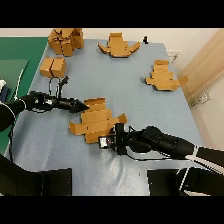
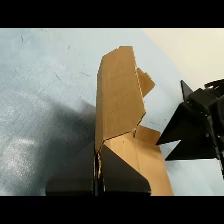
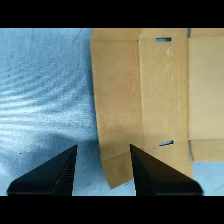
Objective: Fold the box.
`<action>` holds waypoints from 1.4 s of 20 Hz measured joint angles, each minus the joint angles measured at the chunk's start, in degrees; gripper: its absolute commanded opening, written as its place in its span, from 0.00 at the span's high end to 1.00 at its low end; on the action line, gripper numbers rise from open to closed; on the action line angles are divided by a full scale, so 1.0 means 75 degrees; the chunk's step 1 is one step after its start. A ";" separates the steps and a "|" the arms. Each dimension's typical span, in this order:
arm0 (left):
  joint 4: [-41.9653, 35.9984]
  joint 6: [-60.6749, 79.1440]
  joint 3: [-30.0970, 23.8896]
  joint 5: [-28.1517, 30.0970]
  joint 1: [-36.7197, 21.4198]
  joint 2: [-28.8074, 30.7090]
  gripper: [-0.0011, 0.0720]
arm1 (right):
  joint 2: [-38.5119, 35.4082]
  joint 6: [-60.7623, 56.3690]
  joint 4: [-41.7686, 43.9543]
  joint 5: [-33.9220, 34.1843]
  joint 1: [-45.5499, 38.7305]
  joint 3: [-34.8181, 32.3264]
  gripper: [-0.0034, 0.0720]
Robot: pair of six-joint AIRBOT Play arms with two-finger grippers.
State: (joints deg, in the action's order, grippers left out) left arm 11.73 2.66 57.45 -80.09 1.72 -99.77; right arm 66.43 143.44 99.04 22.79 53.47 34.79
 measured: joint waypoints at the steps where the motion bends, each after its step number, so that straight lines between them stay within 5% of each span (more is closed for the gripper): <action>1: 0.0017 -0.0017 0.0000 0.0000 0.0000 0.0000 0.96 | 0.0061 0.0003 -0.0085 -0.0122 -0.0026 0.0000 0.28; 2: 0.0058 -0.0047 0.0000 -0.0003 0.0006 0.0000 0.96 | 0.0114 0.0000 -0.0154 -0.0210 -0.0082 0.0015 0.28; 4: 0.0122 -0.0082 0.0000 -0.0038 0.0006 0.0000 0.96 | 0.0175 0.0000 -0.0236 -0.0376 -0.0230 0.0076 0.50; 5: 0.0117 -0.0085 0.0000 -0.0070 0.0006 0.0000 0.96 | 0.0192 0.0000 -0.0239 -0.0402 -0.0294 0.0117 0.50; 7: 0.0169 -0.0099 0.0000 -0.0265 0.0006 0.0000 0.96 | 0.0219 -0.0003 -0.0309 -0.0595 -0.0452 0.0251 0.48; 9: 0.0210 -0.0099 0.0000 -0.0562 0.0006 0.0000 0.96 | 0.0230 -0.0006 -0.0312 -0.0627 -0.0551 0.0434 0.16; 17: 0.0525 -0.0090 0.0000 -0.1874 0.0017 0.0000 0.96 | 0.0239 -0.0545 0.0198 -0.0149 -0.0653 0.1067 0.15; 28: 0.1102 -0.0096 0.0003 -0.1886 0.0396 0.0000 0.96 | 0.0239 -0.1326 -0.0449 0.0125 -0.0670 0.1142 0.15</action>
State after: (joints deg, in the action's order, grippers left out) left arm 19.99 1.93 57.47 -94.24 4.69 -99.77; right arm 68.23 133.49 95.68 23.73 48.45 43.35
